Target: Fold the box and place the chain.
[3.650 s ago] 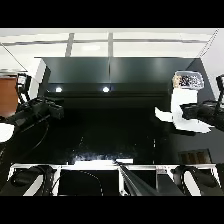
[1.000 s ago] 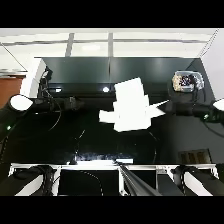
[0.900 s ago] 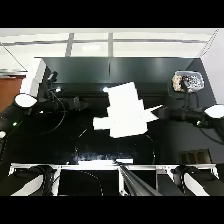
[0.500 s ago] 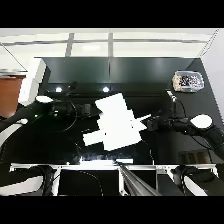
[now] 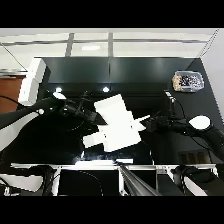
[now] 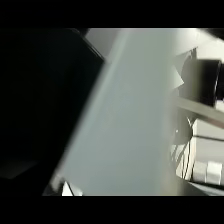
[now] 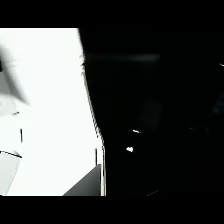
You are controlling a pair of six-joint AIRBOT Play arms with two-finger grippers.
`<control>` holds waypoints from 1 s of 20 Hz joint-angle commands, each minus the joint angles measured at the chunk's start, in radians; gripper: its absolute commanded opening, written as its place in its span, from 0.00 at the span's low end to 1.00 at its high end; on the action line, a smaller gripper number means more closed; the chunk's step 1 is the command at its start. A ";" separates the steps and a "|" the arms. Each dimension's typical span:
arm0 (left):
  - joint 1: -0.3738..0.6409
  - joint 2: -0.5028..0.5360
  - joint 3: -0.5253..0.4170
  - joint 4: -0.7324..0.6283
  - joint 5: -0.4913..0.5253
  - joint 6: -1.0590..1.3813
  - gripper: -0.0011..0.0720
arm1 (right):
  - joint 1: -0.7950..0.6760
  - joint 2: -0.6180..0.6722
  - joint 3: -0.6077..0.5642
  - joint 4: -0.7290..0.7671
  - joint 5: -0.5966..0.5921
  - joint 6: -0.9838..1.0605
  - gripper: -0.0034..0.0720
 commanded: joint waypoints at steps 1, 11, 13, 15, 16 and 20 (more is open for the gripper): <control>0.002 -0.027 0.039 0.032 -0.058 0.068 0.55 | 0.001 0.001 0.000 0.000 0.002 0.007 0.06; 0.000 -0.037 0.090 0.082 -0.073 0.101 0.05 | -0.127 0.006 0.077 -0.120 0.179 0.023 0.89; -0.003 -0.026 0.109 0.142 -0.072 0.101 0.04 | -0.241 0.006 0.176 -0.282 0.351 0.021 0.89; -0.026 -0.001 0.124 0.213 -0.050 0.118 0.04 | -0.328 0.006 0.263 -0.438 0.435 0.020 0.89; -0.048 0.023 0.124 0.240 -0.022 0.146 0.04 | -0.355 0.006 0.290 -0.493 0.454 0.020 0.89; -0.147 0.169 0.085 0.210 0.251 0.306 0.04 | -0.387 0.006 0.307 -0.655 0.402 0.021 0.89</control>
